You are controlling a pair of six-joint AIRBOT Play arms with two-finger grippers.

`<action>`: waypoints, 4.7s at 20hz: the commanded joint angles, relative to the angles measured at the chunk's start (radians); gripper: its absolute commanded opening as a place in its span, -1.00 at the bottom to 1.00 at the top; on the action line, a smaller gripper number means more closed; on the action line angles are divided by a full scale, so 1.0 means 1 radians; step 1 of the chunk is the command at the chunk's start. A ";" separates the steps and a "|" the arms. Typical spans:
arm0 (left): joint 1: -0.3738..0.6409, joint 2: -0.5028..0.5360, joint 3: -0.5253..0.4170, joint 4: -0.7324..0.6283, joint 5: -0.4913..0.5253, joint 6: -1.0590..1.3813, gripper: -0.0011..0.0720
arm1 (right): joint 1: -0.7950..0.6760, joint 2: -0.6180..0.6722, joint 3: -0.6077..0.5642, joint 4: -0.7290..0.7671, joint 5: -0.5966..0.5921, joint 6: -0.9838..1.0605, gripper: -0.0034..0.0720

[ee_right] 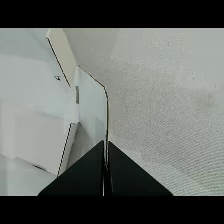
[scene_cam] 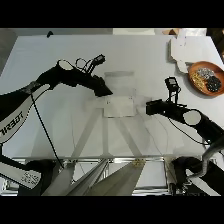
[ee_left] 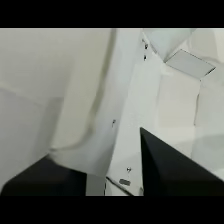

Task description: Fold the box and place the chain.

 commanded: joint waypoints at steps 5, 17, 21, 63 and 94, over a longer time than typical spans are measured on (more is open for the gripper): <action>-0.004 -0.001 0.000 0.008 0.021 0.195 -0.95 | 0.001 -0.001 0.000 0.000 0.000 0.000 -0.87; -0.004 -0.001 0.000 0.009 -0.023 0.195 -0.95 | 0.001 -0.001 0.000 0.000 0.000 0.000 -0.87; -0.005 0.000 0.000 0.009 -0.023 0.195 -0.94 | 0.001 -0.001 0.000 0.000 0.000 0.000 -0.87; 0.063 0.285 -0.320 -0.008 -0.063 0.573 -0.97 | 0.001 0.388 0.035 -0.269 -0.012 0.008 0.30; -0.018 0.147 -0.320 -0.059 0.130 0.682 -0.94 | 0.001 0.388 0.035 -0.259 -0.055 0.008 0.29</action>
